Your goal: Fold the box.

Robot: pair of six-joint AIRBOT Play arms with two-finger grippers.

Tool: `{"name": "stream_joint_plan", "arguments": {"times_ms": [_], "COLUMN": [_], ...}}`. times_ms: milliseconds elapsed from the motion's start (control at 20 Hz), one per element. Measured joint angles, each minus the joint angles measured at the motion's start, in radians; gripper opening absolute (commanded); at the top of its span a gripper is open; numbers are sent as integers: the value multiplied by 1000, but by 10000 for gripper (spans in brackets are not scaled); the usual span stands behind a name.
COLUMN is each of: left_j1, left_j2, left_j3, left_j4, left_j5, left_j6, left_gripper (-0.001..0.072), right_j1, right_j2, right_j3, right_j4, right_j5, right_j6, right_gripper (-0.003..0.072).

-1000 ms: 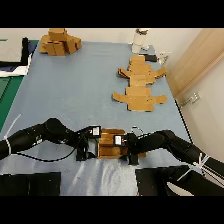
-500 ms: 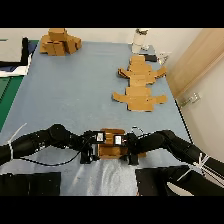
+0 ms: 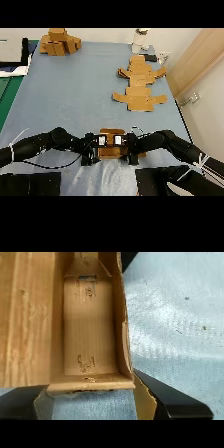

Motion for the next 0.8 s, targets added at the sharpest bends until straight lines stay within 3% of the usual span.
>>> {"name": "stream_joint_plan", "arguments": {"times_ms": [250, 300, 350, 800], "left_j1": [-8, -10, -11, -26], "left_j2": [0, 0, 0, -1], "left_j3": [-10, -10, -10, -10], "left_j4": [-15, -27, -34, -59], "left_j5": [31, 33, 35, 43], "left_j6": [0, 0, 1, 31], "left_gripper": [720, 691, 602, 598], "right_j1": [0, 0, 0, 0], "right_j2": [0, 0, 0, 0], "right_j3": [0, 0, 0, 0], "right_j4": [0, 0, 0, 0], "right_j5": [0, 0, 0, 0], "right_j6": [0, 0, 0, -1], "right_gripper": [503, 503, 503, 503]}}
